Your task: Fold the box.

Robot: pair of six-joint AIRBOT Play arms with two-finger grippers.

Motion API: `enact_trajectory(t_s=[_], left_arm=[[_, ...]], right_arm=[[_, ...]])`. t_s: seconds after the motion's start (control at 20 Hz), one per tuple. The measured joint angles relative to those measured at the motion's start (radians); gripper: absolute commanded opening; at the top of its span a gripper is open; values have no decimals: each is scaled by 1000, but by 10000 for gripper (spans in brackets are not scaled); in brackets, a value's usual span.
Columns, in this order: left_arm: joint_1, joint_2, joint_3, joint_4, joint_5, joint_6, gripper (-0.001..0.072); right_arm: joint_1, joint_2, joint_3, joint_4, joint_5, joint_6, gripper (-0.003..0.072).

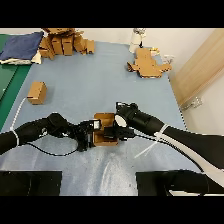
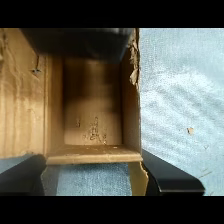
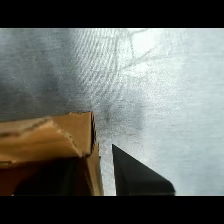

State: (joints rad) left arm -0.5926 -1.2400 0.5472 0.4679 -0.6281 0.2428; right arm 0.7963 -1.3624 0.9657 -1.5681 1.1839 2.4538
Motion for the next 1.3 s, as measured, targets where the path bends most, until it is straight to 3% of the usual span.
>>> enact_trajectory(t_s=[0.15, 0.2, 0.4, 0.6, 0.65, 0.75, 0.8, 1.0, 1.3], left_arm=[[0, 0, 0, 0, 0, 0, 305], [0, 0, 0, 0, 0, 0, 305], [0, 0, 0, 0, 0, 0, 305], [0, 0, 0, 2, 3, 3, 305], [0, 0, 0, 2, 2, 3, 305], [0, 0, 0, -2, 1, -3, 305], [0, 0, 0, -2, 0, -4, 305], [1, 0, 0, -1, 2, -2, 305], [1, 0, 0, 0, 0, 0, 305]], right_arm=[[1, -25, 4, -6, -11, 10, 355], [2, -29, 4, -8, -12, 14, 312], [5, -38, 5, -21, -18, 26, 23], [15, -41, 5, -28, -34, 26, 6], [16, -41, 5, -28, -37, 26, 20], [19, -42, 5, -29, -61, 32, 390], [19, -41, 4, -35, -48, 31, 423], [24, -40, 23, -21, -71, 27, 424], [22, -39, 94, -52, 71, 26, 423]])
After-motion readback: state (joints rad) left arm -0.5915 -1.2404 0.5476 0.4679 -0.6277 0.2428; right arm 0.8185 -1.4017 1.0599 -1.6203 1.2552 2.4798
